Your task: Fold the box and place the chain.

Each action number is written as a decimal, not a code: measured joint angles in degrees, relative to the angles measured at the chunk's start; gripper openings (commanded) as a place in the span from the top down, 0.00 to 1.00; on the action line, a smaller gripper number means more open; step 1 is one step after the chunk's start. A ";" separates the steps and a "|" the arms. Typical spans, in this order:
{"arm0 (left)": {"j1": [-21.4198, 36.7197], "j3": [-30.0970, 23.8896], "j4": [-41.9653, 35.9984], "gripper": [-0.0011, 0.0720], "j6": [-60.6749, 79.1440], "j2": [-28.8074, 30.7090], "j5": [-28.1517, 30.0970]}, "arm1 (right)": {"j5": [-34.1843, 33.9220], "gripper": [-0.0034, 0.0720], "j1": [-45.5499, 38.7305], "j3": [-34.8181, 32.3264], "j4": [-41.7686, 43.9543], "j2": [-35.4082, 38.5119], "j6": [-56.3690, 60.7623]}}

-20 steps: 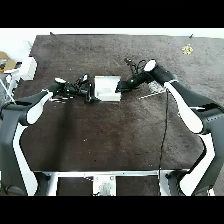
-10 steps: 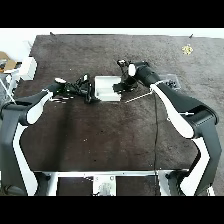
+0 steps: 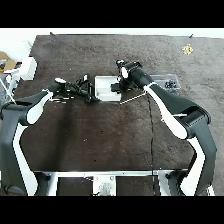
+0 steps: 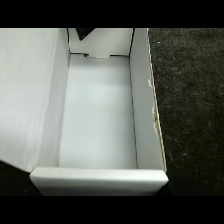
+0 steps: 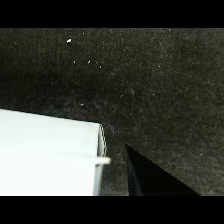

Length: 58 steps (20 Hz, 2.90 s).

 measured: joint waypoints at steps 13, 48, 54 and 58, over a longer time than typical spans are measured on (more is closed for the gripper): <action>0.07 0.00 0.00 0.68 -0.04 0.00 0.13 | -1.77 0.78 1.49 0.11 -0.87 -2.03 6.27; 0.07 0.00 0.00 0.68 -0.02 0.00 0.07 | 1.88 0.74 -26.12 -7.06 1.55 14.38 -17.53; 0.07 0.00 0.00 0.68 -0.02 0.00 0.07 | -3.04 0.65 -28.89 -9.79 8.72 10.86 -21.44; 0.07 0.00 0.00 0.68 -0.02 0.00 0.07 | -4.68 0.69 -29.18 -10.16 11.23 8.28 -22.21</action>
